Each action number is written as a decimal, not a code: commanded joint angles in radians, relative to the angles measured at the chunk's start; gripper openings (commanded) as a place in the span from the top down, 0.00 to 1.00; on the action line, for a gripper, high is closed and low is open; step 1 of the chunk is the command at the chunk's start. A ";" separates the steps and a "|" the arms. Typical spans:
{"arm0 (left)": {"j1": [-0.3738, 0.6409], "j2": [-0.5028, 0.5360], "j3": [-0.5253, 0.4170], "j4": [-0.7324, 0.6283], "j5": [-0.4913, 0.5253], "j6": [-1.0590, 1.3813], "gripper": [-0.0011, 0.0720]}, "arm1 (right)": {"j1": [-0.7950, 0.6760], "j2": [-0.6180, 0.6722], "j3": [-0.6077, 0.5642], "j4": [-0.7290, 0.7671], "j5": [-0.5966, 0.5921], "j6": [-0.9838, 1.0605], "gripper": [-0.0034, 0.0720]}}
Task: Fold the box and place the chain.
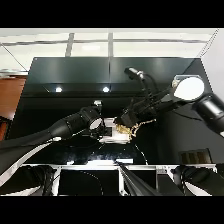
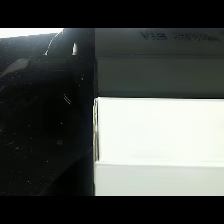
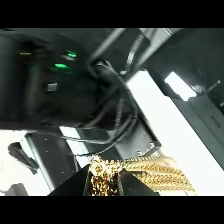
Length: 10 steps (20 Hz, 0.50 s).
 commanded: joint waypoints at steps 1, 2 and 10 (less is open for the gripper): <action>0.000 0.000 0.001 0.000 0.001 0.000 0.94 | 0.016 -0.037 -0.034 -0.032 -0.047 -0.001 0.92; 0.000 0.000 0.001 0.000 0.000 0.000 0.94 | -0.001 -0.035 -0.034 -0.036 -0.023 -0.001 0.91; 0.000 0.000 0.001 0.000 0.000 0.000 0.94 | -0.283 0.087 -0.034 -0.012 0.262 -0.063 0.30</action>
